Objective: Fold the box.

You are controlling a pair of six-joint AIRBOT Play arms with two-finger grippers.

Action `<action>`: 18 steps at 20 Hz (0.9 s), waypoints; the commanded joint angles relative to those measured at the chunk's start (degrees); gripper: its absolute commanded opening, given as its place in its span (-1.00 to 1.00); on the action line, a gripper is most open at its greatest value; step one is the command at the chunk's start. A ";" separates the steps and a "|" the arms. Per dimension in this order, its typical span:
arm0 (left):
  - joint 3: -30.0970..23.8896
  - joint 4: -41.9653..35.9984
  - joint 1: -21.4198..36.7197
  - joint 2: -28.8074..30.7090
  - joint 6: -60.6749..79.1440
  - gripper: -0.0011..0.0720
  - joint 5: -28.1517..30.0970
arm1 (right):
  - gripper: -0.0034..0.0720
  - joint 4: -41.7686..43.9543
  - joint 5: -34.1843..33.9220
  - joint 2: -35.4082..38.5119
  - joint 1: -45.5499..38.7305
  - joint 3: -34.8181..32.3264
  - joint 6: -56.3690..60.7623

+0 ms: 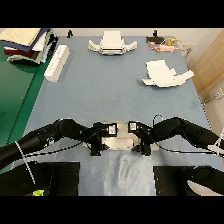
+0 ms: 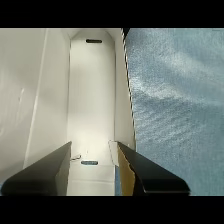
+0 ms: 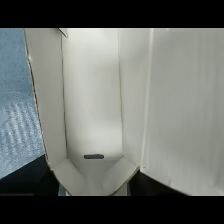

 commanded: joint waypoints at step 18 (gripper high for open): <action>0.02 10.67 4.55 11.02 -19.12 -0.05 -10.12 | 0.26 0.04 -0.02 0.00 -0.04 0.04 0.04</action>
